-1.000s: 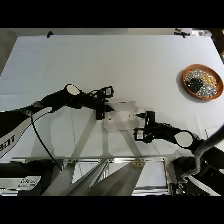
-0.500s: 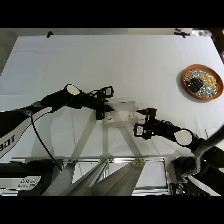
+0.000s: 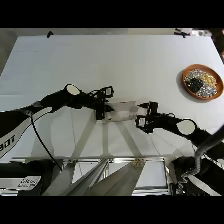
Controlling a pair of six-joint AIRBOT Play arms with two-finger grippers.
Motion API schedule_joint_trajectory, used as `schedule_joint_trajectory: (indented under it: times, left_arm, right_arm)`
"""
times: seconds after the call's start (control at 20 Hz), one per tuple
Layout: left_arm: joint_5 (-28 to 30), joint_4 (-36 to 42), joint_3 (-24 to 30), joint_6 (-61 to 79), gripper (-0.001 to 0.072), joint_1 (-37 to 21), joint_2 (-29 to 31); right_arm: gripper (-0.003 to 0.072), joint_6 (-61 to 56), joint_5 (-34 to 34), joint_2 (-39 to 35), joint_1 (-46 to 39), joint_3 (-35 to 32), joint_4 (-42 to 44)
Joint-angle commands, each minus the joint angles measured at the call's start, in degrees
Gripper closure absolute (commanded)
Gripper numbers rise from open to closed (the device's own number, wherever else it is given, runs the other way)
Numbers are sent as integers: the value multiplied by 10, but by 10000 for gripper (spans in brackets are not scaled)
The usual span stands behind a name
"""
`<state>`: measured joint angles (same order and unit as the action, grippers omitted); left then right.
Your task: Fold the box and place the chain.
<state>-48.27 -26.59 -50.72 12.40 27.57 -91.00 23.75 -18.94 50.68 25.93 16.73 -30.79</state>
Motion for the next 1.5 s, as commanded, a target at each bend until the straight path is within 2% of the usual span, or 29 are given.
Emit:
schedule_joint_trajectory:
  times: [0.0, 0.3, 0.75, 1.0, 1.45]
  left_arm:
    - [0, 0, 0, 0, 697, 0, 0]
    - [0, 0, 0, 0, 697, 0, 0]
    - [0, 0, 0, 0, 697, 0, 0]
    - [0, 0, 0, 0, 697, 0, 0]
    - [0, 0, 0, 0, 697, 0, 0]
  right_arm:
    - [-3, 8, -15, 16, -3, 6, 11]
    - [-3, 8, -35, 16, -3, 6, 42]
    - [-4, 12, -12, 47, -3, 7, 118]
    - [-4, 85, -12, 70, -4, 16, 178]
    - [-4, 100, -43, 74, -39, 19, 176]
